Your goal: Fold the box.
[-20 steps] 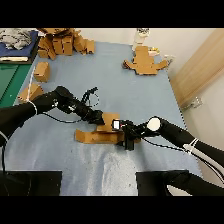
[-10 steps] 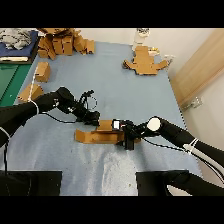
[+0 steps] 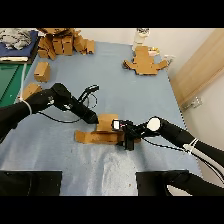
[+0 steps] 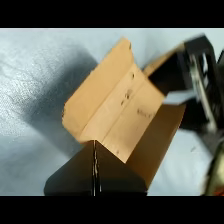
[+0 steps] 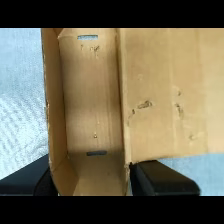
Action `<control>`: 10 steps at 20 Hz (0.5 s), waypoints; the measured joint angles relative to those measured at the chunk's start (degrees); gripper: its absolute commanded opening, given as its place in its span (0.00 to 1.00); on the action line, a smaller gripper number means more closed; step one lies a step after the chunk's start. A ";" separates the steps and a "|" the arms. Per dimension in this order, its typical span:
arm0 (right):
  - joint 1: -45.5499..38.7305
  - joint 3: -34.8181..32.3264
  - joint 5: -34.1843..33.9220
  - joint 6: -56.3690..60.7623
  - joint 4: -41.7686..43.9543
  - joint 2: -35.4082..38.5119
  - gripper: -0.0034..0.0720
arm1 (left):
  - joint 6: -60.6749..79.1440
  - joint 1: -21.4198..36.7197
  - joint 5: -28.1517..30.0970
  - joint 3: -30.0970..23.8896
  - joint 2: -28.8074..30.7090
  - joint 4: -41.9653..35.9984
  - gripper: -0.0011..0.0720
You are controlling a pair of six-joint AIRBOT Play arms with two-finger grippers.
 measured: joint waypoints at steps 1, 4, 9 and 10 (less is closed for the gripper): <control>0.00 0.00 0.00 0.00 0.00 0.00 0.81 | 2.93 0.07 0.57 -0.39 1.55 3.37 0.02; 0.00 0.00 0.00 -0.02 0.00 0.00 0.81 | 7.98 0.17 2.54 -2.54 6.32 14.53 0.02; 0.00 0.00 0.00 -0.02 0.00 0.00 0.81 | 20.76 -1.55 6.58 -13.51 18.56 22.84 0.03; 0.00 0.00 0.00 -0.02 0.00 0.00 0.81 | 24.35 -2.29 7.98 -16.28 21.11 23.67 0.04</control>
